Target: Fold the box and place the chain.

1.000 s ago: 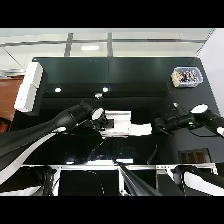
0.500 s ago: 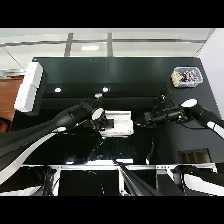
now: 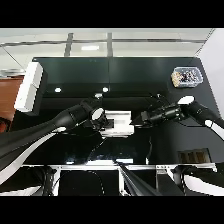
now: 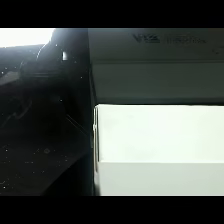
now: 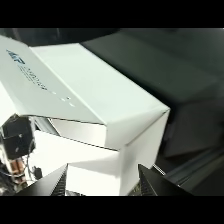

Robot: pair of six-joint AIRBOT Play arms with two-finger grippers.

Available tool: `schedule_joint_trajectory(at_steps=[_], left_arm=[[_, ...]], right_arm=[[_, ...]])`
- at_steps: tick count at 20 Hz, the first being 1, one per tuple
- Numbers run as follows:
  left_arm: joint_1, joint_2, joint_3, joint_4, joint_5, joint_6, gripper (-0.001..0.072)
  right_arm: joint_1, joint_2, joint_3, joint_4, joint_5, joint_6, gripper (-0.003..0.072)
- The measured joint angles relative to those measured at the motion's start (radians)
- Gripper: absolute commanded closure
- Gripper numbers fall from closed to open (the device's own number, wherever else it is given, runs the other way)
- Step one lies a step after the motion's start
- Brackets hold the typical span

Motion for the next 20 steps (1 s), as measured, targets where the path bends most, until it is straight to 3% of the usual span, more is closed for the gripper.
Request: schedule_joint_trajectory(at_steps=[3,12,20], left_arm=[[0.000,0.000,0.000,0.000,0.010,0.000,0.0679],[0.000,0.000,0.000,0.000,0.018,0.000,0.0679],[0.000,0.000,0.000,0.000,0.021,0.000,0.0679]], right_arm=[[0.073,0.007,0.045,-0.083,-0.055,0.101,0.0217],[0.367,0.012,0.222,-0.575,-0.205,0.653,0.0219],[0.509,-0.027,0.324,-0.868,-0.174,0.998,0.0222]])
